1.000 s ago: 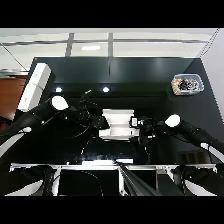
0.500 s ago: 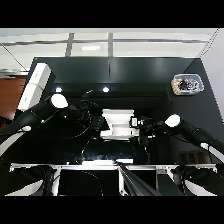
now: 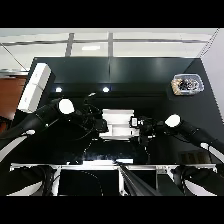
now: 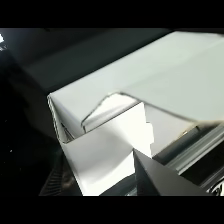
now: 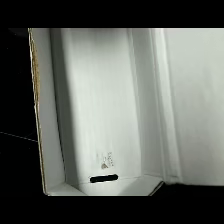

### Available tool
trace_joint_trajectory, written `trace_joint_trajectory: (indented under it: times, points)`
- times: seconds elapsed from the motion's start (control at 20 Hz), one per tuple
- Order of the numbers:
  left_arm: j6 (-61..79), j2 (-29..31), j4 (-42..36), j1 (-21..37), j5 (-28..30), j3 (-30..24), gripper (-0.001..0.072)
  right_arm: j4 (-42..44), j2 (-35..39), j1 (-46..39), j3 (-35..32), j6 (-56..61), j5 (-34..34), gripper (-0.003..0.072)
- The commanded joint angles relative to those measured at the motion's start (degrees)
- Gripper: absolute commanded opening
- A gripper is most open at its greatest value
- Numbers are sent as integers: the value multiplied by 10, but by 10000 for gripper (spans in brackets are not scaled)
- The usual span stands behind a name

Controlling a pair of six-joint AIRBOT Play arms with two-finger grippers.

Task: Fold the box and place the chain.

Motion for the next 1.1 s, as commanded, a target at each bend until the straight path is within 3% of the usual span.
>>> trace_joint_trajectory:
  times: [0.0, 0.2, 0.6, 1.05]
  points:
    - [-50, 0, 33, -18, 23, 0, 484, 0, 0, 0, 0, 0, 0, 427]
    - [-121, 0, 79, -42, 39, 6, 484, 0, 0, 0, 0, 0, 0, 426]
    - [-152, 0, 90, -56, 20, 33, 484, 0, 0, 0, 0, 0, 0, 426]
    - [-351, -11, 256, -130, 10, 53, 483, 1, 0, 0, 0, 0, 0, 427]
